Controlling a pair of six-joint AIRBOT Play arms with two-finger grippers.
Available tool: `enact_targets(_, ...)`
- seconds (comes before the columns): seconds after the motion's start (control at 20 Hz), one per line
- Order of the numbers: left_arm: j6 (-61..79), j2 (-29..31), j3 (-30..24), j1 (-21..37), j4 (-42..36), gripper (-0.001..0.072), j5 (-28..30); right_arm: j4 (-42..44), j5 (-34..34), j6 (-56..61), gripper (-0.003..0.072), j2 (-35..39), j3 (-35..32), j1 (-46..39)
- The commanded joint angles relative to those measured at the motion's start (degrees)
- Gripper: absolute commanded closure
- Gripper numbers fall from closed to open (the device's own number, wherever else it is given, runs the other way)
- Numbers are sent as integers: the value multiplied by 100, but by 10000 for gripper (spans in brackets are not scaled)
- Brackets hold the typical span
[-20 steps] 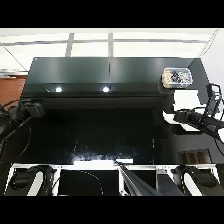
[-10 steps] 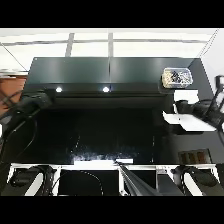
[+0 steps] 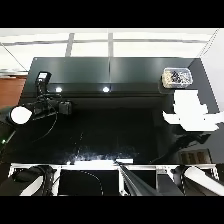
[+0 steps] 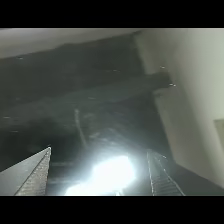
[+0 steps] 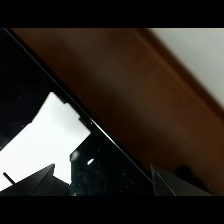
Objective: Fold the box and place the chain.
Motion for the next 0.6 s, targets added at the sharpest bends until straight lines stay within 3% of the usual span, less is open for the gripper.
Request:
enact_targets(0.0,-437,-164,90,-57,544,9,352,2551,800,-2365,-28,-1132,726,-1202)
enact_targets(0.1,-433,-164,90,-55,535,9,503,3530,1799,-2739,-28,-1976,1394,-1502)
enact_targets(0.25,-435,-166,90,-57,525,9,682,3746,3003,-2730,-27,-3075,2319,-1368)
enact_targets(0.45,-435,-166,90,-57,223,9,645,3156,3077,-2583,-26,-3812,3073,-846)
enact_targets(0.55,-435,-166,87,-57,229,9,623,2994,3128,-2583,-25,-3930,3143,-656)
